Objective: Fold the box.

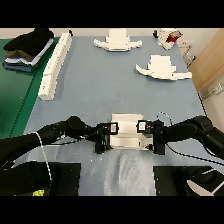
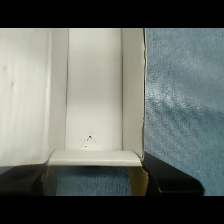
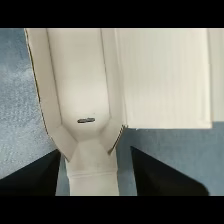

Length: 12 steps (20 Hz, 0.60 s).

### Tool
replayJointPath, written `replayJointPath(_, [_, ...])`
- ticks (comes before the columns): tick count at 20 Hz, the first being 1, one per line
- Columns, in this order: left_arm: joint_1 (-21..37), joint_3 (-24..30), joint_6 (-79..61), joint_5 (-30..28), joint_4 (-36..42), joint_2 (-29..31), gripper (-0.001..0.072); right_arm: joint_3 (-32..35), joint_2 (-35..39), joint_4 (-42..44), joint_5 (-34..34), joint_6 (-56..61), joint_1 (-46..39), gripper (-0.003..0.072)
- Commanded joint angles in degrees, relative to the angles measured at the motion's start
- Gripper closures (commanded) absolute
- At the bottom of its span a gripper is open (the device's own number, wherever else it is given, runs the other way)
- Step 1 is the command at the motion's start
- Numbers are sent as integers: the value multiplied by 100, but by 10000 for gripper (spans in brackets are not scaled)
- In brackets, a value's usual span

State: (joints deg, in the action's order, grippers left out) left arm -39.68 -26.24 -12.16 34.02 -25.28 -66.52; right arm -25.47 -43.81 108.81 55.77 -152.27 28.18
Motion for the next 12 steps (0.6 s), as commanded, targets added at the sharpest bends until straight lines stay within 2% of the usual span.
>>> replayJointPath(1, [2, -7, 0, 0, -2, 0, 244, 90, -131, 369, -376, -549, 4, 166])
replayJointPath(3, [2, -7, 0, 0, -2, 0, 244, 90, -197, 553, -356, -605, 7, 175])
replayJointPath(4, [2, -7, 0, 0, -2, 0, 244, 90, -195, 595, -330, -638, 7, 322])
replayJointPath(5, [2, -7, -2, 0, -2, 0, 244, 90, -195, 638, -319, -654, 7, 438])
replayJointPath(8, [2, -7, -2, 0, -2, 0, 244, 90, -197, 852, -339, -866, 7, 467])
replayJointPath(9, [2, -7, 0, 0, -2, 0, 244, 90, -197, 935, -339, -896, 7, 524])
replayJointPath(12, [2, -7, 0, 0, -2, 0, 244, 90, -238, 1104, -367, -940, 17, 538])
